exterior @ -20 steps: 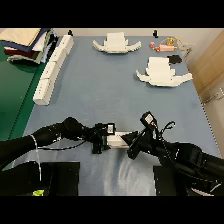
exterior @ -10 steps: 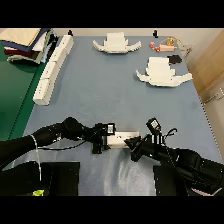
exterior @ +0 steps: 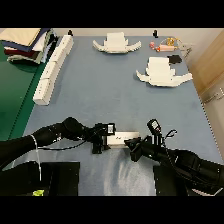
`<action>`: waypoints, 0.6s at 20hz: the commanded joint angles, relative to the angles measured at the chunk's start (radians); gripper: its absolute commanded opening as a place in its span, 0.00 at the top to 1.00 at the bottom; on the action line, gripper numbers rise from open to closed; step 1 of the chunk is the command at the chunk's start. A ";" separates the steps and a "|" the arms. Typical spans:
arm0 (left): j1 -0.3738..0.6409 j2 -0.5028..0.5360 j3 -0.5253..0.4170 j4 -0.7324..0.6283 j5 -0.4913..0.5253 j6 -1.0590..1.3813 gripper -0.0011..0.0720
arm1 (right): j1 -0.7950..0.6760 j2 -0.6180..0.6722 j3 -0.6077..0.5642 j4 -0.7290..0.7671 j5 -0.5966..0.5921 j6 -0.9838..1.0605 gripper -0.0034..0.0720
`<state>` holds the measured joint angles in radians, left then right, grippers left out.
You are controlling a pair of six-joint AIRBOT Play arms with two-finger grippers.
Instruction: Fold the box.
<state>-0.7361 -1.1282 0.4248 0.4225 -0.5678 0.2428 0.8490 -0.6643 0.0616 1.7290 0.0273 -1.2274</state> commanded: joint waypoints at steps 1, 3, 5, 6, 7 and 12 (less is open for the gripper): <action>0.000 0.000 0.000 0.000 0.000 0.000 0.27 | 0.001 -0.010 -0.003 0.006 -0.046 0.000 0.95; 0.000 0.000 0.000 0.000 0.000 0.000 0.27 | 0.001 -0.010 -0.003 0.006 -0.053 0.000 0.95; 0.000 0.000 0.000 0.000 0.000 0.000 0.27 | 0.001 -0.010 -0.003 0.007 -0.064 0.000 0.95; 0.000 0.000 0.000 0.000 0.000 0.000 0.27 | 0.001 -0.010 -0.003 0.006 -0.072 0.000 0.95; 0.000 0.000 0.000 0.000 0.000 0.000 0.27 | 0.001 -0.010 -0.003 0.006 -0.077 0.000 0.95; 0.000 0.000 0.000 0.000 0.000 0.000 0.27 | 0.001 -0.007 -0.002 0.007 -0.068 0.000 0.95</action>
